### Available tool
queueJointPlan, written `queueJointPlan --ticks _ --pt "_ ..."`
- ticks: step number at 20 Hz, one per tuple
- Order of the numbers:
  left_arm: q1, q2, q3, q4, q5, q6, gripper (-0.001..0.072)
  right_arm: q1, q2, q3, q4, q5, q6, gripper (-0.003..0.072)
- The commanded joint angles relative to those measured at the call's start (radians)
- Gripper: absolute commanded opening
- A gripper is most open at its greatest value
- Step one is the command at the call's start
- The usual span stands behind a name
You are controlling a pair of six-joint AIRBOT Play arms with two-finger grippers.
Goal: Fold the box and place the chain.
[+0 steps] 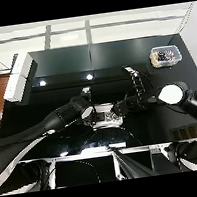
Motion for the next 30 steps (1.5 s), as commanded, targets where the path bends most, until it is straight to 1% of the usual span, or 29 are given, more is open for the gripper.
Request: queueJointPlan --ticks 1,3,4,6,7,8,9,10,11,12,13,14,15,16,18,20,21,24,28,30 --pt "0.000 -0.001 0.000 0.000 0.000 0.000 0.0030 -0.050 -0.004 0.014 -0.009 0.107 -0.043 0.0390" --pt "0.000 -0.001 0.000 0.000 0.000 0.000 0.0030 -0.141 0.037 0.031 -0.030 0.218 -0.143 0.0390" --pt "0.000 -0.001 0.000 0.000 0.000 0.000 0.0030 -0.193 0.069 0.030 -0.055 0.251 -0.182 0.0390" --pt "0.000 -0.001 0.000 0.000 0.000 0.000 0.0030 -0.286 0.129 0.016 -0.190 0.298 -0.264 0.0390" --pt "0.000 -0.001 0.000 0.000 0.000 0.000 0.0030 -0.314 0.152 -0.017 -0.252 0.284 -0.315 0.0390" --pt "0.000 -0.001 0.000 0.000 0.000 0.000 0.0030 -0.330 0.159 -0.061 -0.270 0.240 -0.359 0.0390" --pt "0.000 -0.001 0.000 0.000 0.000 0.000 0.0030 -0.336 0.158 -0.116 -0.241 0.154 -0.380 0.0390" --pt "0.000 -0.001 0.000 0.000 0.000 0.000 0.0030 -0.336 0.158 -0.171 -0.168 0.058 -0.424 0.0391" --pt "0.000 -0.001 0.000 0.000 0.000 0.000 0.0030 -0.335 0.158 -0.217 -0.085 -0.018 -0.513 0.0425" --pt "0.000 -0.001 0.000 0.000 0.000 0.000 0.0030 -0.335 0.158 -0.258 -0.015 -0.084 -0.618 0.0720" --pt "0.000 -0.001 0.000 0.000 0.000 0.000 0.0030 -0.323 0.158 -0.294 0.018 -0.138 -0.742 0.0720" --pt "0.000 -0.001 0.000 0.000 0.000 0.000 0.0030 -0.309 0.154 -0.320 0.011 -0.164 -0.850 0.0720" --pt "0.000 -0.001 0.000 0.000 0.000 0.000 0.0030 -0.293 0.144 -0.343 -0.009 -0.170 -0.998 0.0720" --pt "0.000 -0.001 0.000 0.000 0.000 0.000 0.0030 -0.281 0.127 -0.351 -0.008 -0.149 -1.147 0.0720" --pt "0.000 -0.001 0.000 0.000 0.000 0.000 0.0030 -0.272 0.064 -0.351 0.092 -0.152 -1.318 0.0720" --pt "0.000 -0.001 0.000 0.000 0.000 0.000 0.0030 -0.259 -0.012 -0.351 0.214 -0.158 -1.541 0.0720" --pt "0.000 -0.001 0.000 0.000 0.000 0.000 0.0030 -0.256 -0.043 -0.351 0.247 -0.158 -1.600 0.0720" --pt "0.000 -0.001 0.000 0.000 0.000 0.000 0.0030 -0.232 -0.101 -0.351 0.258 -0.174 -1.664 0.0720" --pt "0.000 -0.001 0.000 0.000 0.000 0.000 0.0030 -0.183 -0.105 -0.351 0.259 -0.282 -1.673 0.0720" --pt "0.000 -0.001 0.000 0.000 0.000 0.000 0.0030 -0.178 -0.108 -0.351 0.259 -0.301 -1.673 0.0720"
